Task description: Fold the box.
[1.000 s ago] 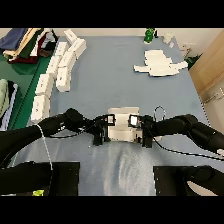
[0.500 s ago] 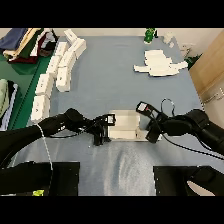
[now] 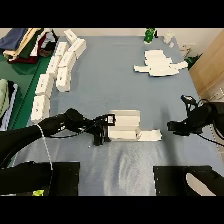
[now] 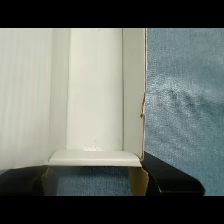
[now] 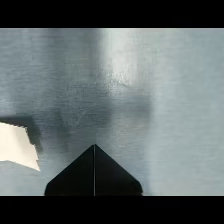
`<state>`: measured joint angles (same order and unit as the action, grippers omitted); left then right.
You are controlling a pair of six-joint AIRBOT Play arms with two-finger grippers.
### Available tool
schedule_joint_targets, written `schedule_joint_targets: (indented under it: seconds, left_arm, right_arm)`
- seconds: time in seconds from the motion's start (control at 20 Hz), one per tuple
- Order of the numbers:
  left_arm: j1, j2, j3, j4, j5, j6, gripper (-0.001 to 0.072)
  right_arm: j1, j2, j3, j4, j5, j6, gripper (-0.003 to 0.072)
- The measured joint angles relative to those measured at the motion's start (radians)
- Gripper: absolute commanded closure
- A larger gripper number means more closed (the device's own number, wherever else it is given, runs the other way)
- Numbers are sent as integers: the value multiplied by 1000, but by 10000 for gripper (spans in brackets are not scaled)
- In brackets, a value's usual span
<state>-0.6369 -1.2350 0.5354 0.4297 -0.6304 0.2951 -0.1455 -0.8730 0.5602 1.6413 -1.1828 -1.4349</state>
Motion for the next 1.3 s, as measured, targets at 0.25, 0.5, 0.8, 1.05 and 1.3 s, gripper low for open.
schedule_joint_targets:
  seconds: [0.25, 0.5, 0.8, 1.05, 1.3]
  left_arm:
    - [0, 0, 0, 0, 0, 0, 238]
    - [0, 0, 0, 0, 0, 0, 238]
    - [0, 0, 0, 0, 0, 0, 238]
    - [0, 0, 0, 0, 0, 0, 238]
    - [0, 0, 0, 0, 0, 0, 238]
  right_arm:
    - [-152, -119, 0, 282, -28, -130, 683]
    - [-190, -245, 0, 459, -58, -263, 684]
    - [-197, -288, -2, 587, -93, -352, 685]
    - [-179, -295, -34, 657, -91, -399, 684]
    - [-108, -297, -65, 704, -37, -428, 684]
